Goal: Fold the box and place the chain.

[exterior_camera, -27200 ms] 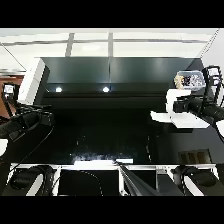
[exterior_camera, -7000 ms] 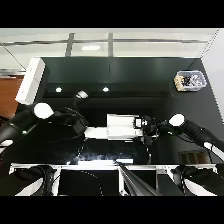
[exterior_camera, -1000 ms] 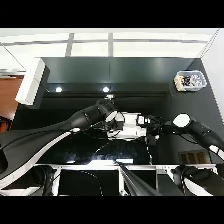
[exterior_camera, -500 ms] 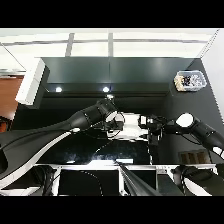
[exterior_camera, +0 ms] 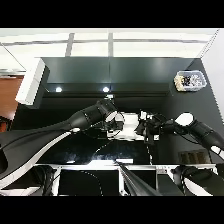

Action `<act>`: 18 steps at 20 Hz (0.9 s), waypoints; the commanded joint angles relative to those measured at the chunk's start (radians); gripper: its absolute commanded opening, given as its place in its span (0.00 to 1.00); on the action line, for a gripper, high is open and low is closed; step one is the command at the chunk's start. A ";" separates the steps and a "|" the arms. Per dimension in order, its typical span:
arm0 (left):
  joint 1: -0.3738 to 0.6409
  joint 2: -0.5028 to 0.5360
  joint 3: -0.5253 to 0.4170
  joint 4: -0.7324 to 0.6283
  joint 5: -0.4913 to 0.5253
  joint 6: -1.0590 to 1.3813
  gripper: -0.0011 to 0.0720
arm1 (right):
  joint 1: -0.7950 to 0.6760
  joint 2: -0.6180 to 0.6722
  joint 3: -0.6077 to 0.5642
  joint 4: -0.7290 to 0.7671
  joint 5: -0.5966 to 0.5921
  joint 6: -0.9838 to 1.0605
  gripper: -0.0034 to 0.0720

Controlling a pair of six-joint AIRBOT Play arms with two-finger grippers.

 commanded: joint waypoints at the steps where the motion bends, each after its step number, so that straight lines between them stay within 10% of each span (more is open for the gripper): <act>1: 0.000 0.000 0.001 -0.001 0.002 0.000 0.05 | 0.062 -0.042 -0.001 0.067 -0.037 0.010 0.19; 7: 0.000 0.000 0.001 -0.001 0.001 0.000 0.05 | 0.037 -0.049 -0.001 0.059 -0.077 0.053 0.19; 9: 0.000 0.000 0.001 -0.001 0.002 0.000 0.05 | 0.031 -0.049 -0.001 0.059 -0.078 0.073 0.53; 12: 0.000 0.000 0.001 -0.001 0.002 0.000 0.05 | 0.032 -0.049 -0.001 0.045 -0.069 0.074 0.35; 13: 0.000 0.000 0.001 -0.001 0.002 0.000 0.05 | 0.031 -0.049 -0.001 0.044 -0.072 0.075 0.63; 14: 0.000 0.000 0.001 -0.001 0.002 0.000 0.05 | 0.031 -0.049 -0.001 0.035 -0.071 0.077 0.52; 15: 0.000 0.000 0.001 -0.001 0.002 0.000 0.05 | 0.031 -0.046 0.000 0.011 -0.060 0.101 0.06; 18: 0.000 0.000 0.001 -0.002 0.002 0.000 0.05 | -0.019 0.020 0.019 -0.153 -0.008 0.493 0.05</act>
